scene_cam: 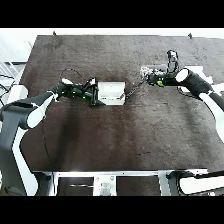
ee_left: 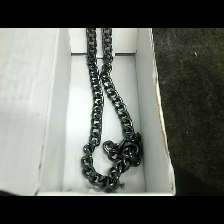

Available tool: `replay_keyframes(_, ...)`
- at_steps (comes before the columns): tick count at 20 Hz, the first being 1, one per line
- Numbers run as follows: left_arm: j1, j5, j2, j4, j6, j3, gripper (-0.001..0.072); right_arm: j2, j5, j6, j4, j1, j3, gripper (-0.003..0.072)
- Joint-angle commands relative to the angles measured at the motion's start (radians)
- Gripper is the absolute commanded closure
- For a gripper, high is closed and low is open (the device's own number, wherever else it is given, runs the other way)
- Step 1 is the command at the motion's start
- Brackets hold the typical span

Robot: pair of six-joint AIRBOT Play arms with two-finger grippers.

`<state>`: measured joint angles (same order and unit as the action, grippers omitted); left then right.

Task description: Fold the box and place the chain.

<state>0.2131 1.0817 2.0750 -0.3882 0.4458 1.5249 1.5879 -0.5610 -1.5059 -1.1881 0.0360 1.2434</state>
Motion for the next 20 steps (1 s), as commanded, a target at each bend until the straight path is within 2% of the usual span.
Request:
replay_keyframes(1,0.000,0.000,0.000,0.000,0.000,0.000,0.0217,0.110,0.094,-0.020,0.084,0.012,0.022,0.0235)
replay_keyframes(7,0.000,0.000,0.000,0.000,0.000,0.000,0.0218,0.265,0.100,-0.021,0.107,0.068,0.163,0.0238)
replay_keyframes(8,0.000,0.000,0.000,0.000,0.000,0.000,0.0218,0.284,0.101,-0.021,0.107,0.068,0.180,0.0270)
replay_keyframes(10,0.000,0.001,0.000,0.000,0.000,0.000,0.0218,0.313,0.124,-0.020,0.107,0.067,0.208,0.0372)
replay_keyframes(12,0.000,0.001,0.000,0.000,0.000,0.000,0.0218,0.320,0.150,-0.019,0.107,0.069,0.222,0.0633)
replay_keyframes(13,0.000,0.000,0.000,0.000,0.000,0.000,0.0217,0.319,0.149,-0.006,0.107,0.069,0.225,0.0684)
replay_keyframes(16,0.000,0.000,0.000,0.000,0.000,0.000,0.0217,0.263,0.056,0.024,0.106,0.070,0.224,0.0686)
replay_keyframes(20,0.000,0.000,0.000,0.000,0.000,0.000,0.0217,0.085,-0.066,0.101,0.098,0.084,0.223,0.0687)
